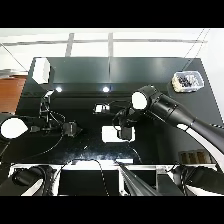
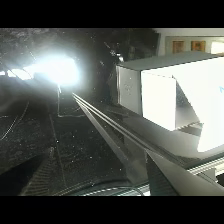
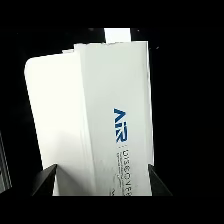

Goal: Fold the box and place the chain.

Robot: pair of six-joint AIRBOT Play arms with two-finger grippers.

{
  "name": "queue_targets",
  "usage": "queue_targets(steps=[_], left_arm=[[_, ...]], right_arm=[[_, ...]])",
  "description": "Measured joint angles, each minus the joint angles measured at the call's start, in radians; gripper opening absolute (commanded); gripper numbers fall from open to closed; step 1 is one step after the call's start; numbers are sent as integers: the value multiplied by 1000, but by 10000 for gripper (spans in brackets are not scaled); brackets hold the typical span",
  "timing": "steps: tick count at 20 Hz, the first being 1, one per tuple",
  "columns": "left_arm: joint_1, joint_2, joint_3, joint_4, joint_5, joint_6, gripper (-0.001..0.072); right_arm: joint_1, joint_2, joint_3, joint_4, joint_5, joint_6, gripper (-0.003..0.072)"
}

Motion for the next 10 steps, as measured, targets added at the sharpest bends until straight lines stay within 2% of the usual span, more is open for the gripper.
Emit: queue_targets(steps=[10], left_arm=[[0,0,0,0,0,0,646]], right_arm=[[58,0,-1,-74,24,92,694]])
